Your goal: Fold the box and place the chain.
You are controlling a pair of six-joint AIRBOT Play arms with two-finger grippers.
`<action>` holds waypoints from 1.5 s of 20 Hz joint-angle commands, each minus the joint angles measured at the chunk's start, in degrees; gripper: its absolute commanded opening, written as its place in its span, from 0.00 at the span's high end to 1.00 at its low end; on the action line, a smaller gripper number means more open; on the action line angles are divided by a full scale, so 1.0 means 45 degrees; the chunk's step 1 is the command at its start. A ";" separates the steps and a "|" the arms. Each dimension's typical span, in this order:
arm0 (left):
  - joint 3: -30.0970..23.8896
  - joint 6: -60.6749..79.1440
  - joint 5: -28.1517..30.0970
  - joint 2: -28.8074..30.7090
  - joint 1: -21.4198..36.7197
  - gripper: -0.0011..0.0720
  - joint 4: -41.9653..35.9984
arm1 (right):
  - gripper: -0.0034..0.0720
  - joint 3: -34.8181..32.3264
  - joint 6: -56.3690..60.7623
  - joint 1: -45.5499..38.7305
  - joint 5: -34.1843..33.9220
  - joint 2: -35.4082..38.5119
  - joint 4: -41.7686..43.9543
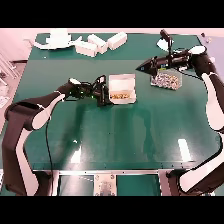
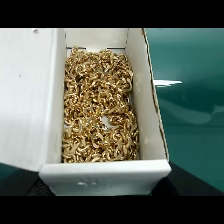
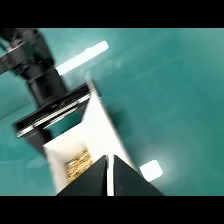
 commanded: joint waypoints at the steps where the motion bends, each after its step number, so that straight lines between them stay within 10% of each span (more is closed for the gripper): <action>1: 0.0005 0.0010 0.0005 0.0010 0.0015 0.35 0.0000 | 0.89 0.0461 -0.0695 0.0092 -0.1088 -0.0364 0.0194; 10: 0.0010 0.0005 0.0005 0.0010 0.0015 0.35 0.0000 | 0.89 0.0476 -0.1341 0.0369 -0.2152 -0.2127 -0.0053; 18: 0.0010 0.0005 0.0010 0.0010 0.0015 0.35 0.0000 | 0.83 0.2113 -0.0568 0.1161 0.2278 -0.2123 -0.2380; 30: 0.0005 0.0005 0.0010 0.0010 0.0015 0.35 0.0000 | 0.57 0.2667 -0.0092 0.1676 0.4221 -0.2084 -0.2336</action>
